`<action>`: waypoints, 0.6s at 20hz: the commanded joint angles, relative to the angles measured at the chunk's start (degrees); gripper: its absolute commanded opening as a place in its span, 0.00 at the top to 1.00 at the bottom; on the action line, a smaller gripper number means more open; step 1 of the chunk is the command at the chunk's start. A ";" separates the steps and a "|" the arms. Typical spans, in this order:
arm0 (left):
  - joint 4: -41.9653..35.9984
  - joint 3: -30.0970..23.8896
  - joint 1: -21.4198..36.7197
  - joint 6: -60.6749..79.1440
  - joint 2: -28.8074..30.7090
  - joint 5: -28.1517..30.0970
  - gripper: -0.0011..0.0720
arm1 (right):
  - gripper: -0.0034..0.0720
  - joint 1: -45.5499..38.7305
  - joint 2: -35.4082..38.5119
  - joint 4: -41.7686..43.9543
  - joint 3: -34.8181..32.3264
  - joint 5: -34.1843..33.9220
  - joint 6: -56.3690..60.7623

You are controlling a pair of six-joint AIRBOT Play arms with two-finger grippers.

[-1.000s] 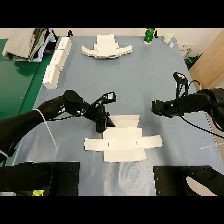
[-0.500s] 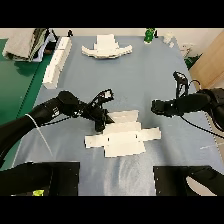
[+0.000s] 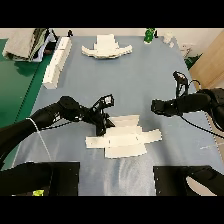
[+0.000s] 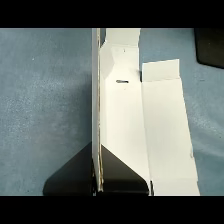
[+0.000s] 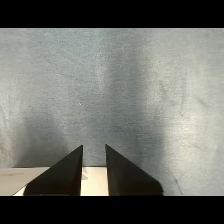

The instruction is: Fold the box.

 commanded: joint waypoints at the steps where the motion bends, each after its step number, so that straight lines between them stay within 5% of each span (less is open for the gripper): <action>1: 0.22 -0.24 -0.76 0.20 0.04 -1.22 0.97 | 0.67 0.07 0.00 0.04 -0.02 -0.02 0.00; 8: 0.85 -2.64 -1.62 0.31 0.31 -0.24 0.97 | 0.67 0.07 0.00 0.02 -0.02 -0.07 -0.02; 12: 0.76 -1.92 -2.16 7.91 7.91 10.43 0.97 | 0.67 0.07 0.00 0.00 -0.02 -0.11 0.00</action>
